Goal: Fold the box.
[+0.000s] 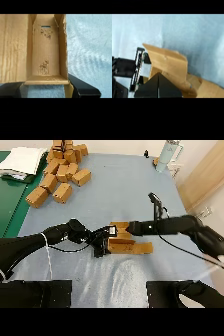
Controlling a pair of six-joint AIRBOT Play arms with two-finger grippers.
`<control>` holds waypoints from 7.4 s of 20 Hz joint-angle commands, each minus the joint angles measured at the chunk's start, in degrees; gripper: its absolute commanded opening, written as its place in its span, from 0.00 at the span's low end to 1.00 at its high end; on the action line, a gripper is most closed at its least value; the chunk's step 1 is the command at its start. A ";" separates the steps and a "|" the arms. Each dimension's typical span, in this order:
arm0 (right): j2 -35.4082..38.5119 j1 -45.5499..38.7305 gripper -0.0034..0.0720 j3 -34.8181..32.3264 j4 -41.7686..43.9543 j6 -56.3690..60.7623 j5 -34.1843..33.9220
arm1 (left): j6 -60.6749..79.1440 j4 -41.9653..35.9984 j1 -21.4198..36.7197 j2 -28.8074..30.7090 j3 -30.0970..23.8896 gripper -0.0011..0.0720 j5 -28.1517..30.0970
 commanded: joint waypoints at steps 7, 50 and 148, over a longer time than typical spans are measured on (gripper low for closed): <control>-22.77 1.42 0.05 7.89 -0.17 -9.64 -5.11 | 0.00 0.02 0.02 0.00 0.00 0.72 0.02; -1.60 2.73 0.54 -8.39 -18.84 -59.87 -3.98 | 0.02 0.02 0.02 0.00 0.00 0.72 0.07; -19.87 17.59 0.65 7.78 -34.45 44.22 -16.98 | 0.00 0.02 0.02 0.00 0.00 0.72 0.07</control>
